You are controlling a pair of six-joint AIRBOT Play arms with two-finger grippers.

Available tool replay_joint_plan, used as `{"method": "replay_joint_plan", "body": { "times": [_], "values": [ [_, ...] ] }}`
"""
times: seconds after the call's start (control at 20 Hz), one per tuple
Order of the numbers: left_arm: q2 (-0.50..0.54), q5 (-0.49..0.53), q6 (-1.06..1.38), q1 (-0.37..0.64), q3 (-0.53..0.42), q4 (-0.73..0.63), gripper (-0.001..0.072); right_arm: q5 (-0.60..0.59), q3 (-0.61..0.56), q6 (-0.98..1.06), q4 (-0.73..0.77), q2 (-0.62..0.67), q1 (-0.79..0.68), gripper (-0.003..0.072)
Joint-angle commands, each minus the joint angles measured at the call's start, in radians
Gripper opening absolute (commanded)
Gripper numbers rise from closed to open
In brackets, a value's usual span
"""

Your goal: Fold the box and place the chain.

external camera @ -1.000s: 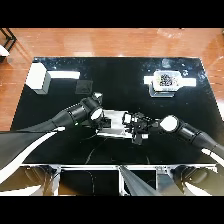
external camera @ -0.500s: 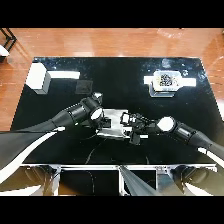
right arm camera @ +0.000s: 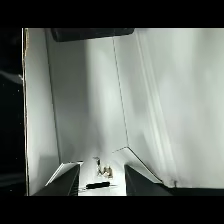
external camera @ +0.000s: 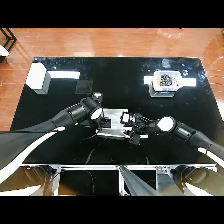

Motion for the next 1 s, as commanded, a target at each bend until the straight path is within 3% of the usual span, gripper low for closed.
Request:
{"method": "replay_joint_plan", "body": {
  "times": [0.0,0.05,0.25,0.65,0.8,0.95],
  "values": [
    [-0.001,0.000,0.001,0.001,0.000,0.000,0.0021,-0.021,0.000,0.000,0.006,0.000,0.000,0.0086],
    [-0.001,0.000,0.001,0.001,0.000,0.000,0.0021,-0.035,0.000,0.001,0.006,0.001,0.000,0.0033],
    [-0.001,0.001,0.000,0.001,0.000,0.000,0.0021,0.016,0.000,0.256,-0.049,0.061,-0.046,0.0021],
    [0.000,0.000,0.001,0.001,0.000,0.000,0.0021,0.472,0.000,1.089,-0.142,0.314,-0.462,0.0020],
    [0.000,0.003,0.001,0.001,0.000,0.000,0.0021,0.519,0.000,1.354,-0.321,0.312,-0.611,0.0020],
    [0.000,0.004,0.001,0.001,0.000,0.000,0.0021,0.546,-0.010,1.531,-0.471,0.305,-0.651,0.0020]
  ]
}}
